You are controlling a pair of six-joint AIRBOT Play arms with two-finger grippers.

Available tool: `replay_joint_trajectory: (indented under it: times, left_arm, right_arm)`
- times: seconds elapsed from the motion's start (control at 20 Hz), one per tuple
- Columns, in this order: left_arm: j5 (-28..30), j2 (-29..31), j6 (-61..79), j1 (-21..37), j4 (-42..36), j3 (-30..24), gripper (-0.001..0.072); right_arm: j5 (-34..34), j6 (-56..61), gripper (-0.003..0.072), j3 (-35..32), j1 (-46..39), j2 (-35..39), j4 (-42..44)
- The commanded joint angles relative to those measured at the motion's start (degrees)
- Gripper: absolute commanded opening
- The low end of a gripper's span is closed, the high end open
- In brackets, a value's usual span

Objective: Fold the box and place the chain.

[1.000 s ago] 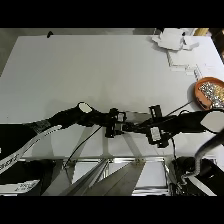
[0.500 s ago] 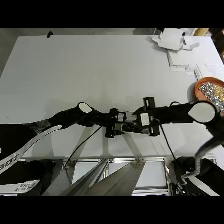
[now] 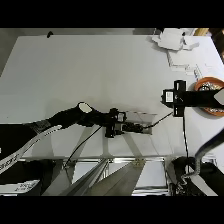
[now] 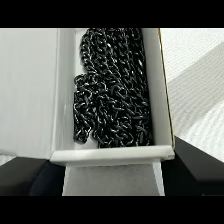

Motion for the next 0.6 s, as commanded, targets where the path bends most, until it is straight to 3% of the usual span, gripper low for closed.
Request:
replay_joint_trajectory:
  times: [0.0,0.2,0.55]
  left_arm:
    - [0.0,0.0,0.0,0.0,0.0,0.0,0.0341]
    - [0.0,0.0,0.0,0.0,0.0,0.0,0.0341]
    - [0.0,0.0,0.0,0.0,0.0,0.0,0.0341]
  right_arm:
    - [-0.5,-1.3,0.0163,-1.3,-3.4,-6.6,-5.1]
    - [0.3,-1.4,0.0163,-4.5,-3.4,-12.3,-14.4]
    - [0.0,-1.9,0.0201,-5.5,-3.4,-15.7,-14.5]
